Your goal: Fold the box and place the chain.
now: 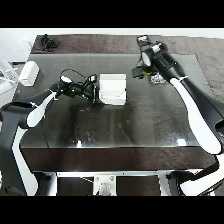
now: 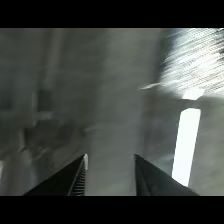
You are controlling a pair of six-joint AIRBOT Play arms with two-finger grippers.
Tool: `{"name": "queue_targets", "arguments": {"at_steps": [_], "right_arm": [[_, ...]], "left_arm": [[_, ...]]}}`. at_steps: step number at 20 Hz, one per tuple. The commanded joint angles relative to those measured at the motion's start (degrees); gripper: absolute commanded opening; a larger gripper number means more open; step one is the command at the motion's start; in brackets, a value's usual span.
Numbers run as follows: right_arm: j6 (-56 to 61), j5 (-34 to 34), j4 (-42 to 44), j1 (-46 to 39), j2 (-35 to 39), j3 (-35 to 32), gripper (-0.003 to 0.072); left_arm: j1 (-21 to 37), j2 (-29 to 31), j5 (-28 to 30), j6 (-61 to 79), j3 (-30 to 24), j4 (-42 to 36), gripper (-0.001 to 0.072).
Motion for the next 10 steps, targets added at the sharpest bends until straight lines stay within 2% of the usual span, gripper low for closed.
{"name": "queue_targets", "arguments": {"at_steps": [1, 6, 10], "right_arm": [[-3.2, -8.2, 0.6, -7.5, 0.1, 0.0, 0.0348], [-16.9, -13.3, 23.8, -21.0, -3.2, 0.0, 0.0349], [-21.9, -18.2, 29.8, -25.2, -6.9, 0.1, 0.0349]], "left_arm": [[0.0, 0.0, 0.0, 0.0, 0.0, 0.0, 0.0371], [0.0, 0.0, 0.0, 0.0, 0.0, 0.0, 0.0371], [0.0, 0.0, 0.0, 0.0, 0.0, 0.0, 0.0371]]}}
